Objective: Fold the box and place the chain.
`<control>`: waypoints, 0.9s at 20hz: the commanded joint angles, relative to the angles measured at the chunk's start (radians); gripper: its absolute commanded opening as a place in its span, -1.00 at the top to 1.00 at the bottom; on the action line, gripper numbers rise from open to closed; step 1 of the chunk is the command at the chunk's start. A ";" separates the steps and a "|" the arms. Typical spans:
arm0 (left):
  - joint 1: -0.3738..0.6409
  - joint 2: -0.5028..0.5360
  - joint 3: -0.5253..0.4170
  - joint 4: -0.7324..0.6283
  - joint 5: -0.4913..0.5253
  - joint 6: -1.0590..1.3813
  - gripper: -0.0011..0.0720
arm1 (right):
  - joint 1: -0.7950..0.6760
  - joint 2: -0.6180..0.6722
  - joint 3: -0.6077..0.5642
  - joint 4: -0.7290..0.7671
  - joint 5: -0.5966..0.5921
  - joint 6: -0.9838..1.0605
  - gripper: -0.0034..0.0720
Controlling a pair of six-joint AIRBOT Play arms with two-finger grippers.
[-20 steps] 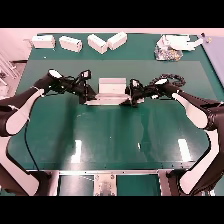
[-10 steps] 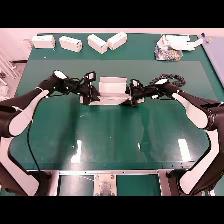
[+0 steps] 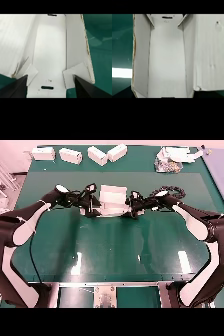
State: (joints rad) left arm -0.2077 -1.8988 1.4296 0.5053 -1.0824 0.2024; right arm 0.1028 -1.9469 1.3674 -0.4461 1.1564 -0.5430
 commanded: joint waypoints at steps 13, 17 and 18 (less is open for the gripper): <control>0.000 -0.003 0.000 -0.014 0.016 0.031 -0.95 | 0.001 0.000 0.000 0.000 0.001 0.000 -0.35; 0.028 0.001 0.002 -0.010 -0.034 0.042 -0.94 | 0.001 0.000 0.000 0.000 0.001 0.000 -0.35; 0.043 0.001 0.002 -0.009 -0.054 0.042 -0.94 | 0.001 0.000 0.000 0.000 0.001 0.000 -0.35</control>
State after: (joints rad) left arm -0.1890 -1.9007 1.4300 0.4957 -1.0893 0.2356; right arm 0.1036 -1.9472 1.3674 -0.4450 1.1564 -0.5419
